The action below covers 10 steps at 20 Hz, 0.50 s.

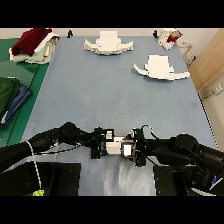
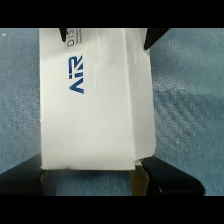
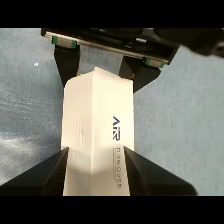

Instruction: Fold the box.

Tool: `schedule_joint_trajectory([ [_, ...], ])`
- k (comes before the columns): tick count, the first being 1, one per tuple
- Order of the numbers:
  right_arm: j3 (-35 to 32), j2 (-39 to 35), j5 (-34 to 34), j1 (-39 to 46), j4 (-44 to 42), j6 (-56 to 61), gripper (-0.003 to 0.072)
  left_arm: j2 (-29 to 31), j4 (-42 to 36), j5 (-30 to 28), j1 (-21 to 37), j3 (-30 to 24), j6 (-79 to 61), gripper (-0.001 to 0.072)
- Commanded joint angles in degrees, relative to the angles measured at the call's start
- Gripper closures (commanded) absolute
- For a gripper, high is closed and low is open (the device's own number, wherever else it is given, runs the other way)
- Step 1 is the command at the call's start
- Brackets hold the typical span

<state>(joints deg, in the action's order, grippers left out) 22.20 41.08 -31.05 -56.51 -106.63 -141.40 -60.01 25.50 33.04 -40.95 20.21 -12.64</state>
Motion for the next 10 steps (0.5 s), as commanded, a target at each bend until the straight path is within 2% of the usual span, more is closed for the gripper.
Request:
schedule_joint_trajectory([
  [1, 0.00, 0.63, 1.22, -0.04, 1.25, -0.22, 0.0180, -0.02, 0.00, -0.02, -0.04, 0.04, 0.02, 0.0201],
  [3, 0.00, 0.63, 1.03, -0.04, 1.20, -0.22, 0.0246, -0.02, 0.00, -0.02, -0.04, 0.04, 0.02, 0.0201],
  [10, 0.00, -2.34, 0.98, -0.02, 1.29, -0.22, 0.0246, -0.02, 0.00, -0.02, -0.04, 0.04, 0.02, 0.0201],
])
